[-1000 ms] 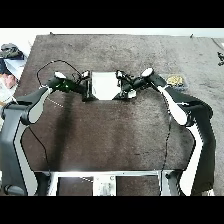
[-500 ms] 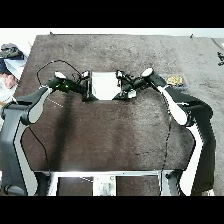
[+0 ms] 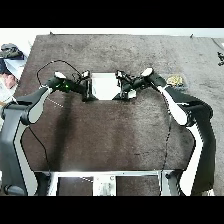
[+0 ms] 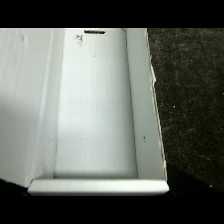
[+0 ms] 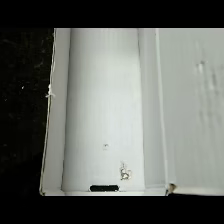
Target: Fold the box and place the chain.
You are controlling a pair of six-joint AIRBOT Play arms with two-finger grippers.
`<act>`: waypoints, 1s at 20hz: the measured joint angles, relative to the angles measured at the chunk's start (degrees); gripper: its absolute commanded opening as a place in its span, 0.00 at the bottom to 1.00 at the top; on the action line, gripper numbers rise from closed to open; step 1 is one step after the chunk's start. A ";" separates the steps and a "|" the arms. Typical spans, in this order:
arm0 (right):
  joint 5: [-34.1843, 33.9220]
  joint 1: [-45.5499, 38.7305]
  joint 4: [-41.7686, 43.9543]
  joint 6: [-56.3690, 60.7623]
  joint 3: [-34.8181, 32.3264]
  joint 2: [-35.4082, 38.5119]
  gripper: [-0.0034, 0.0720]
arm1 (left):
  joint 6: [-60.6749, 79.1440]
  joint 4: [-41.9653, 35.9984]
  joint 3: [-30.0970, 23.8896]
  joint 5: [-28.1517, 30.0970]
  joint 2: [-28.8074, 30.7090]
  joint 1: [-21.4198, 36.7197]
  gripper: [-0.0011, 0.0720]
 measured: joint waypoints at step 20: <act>0.52 -0.13 -17.11 9.01 -0.02 12.74 0.05 | 0.42 0.00 0.00 0.28 0.00 0.00 0.49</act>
